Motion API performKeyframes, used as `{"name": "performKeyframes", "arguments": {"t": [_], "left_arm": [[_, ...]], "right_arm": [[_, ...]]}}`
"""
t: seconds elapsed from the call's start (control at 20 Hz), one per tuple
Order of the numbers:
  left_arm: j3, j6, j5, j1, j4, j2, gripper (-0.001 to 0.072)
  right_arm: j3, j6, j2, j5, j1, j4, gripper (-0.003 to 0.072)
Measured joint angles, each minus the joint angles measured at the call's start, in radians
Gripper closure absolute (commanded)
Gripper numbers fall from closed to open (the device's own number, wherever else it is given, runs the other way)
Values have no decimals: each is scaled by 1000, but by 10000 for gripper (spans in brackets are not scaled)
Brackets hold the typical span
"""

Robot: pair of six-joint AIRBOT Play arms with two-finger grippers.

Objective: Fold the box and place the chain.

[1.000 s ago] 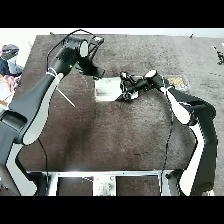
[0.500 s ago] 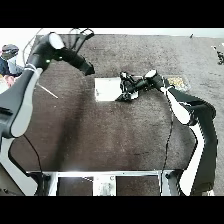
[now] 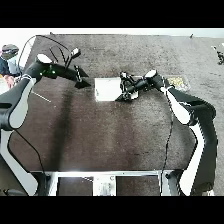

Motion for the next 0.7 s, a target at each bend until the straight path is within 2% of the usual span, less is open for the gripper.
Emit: {"name": "performKeyframes", "arguments": {"t": [0.35,0.7], "left_arm": [[-35,274,-54,0,-57,-96,-11],[-47,351,-71,-40,-95,-134,-11]], "right_arm": [[0,0,0,0,0,0,209],[0,-1,0,0,0,0,209]]}}
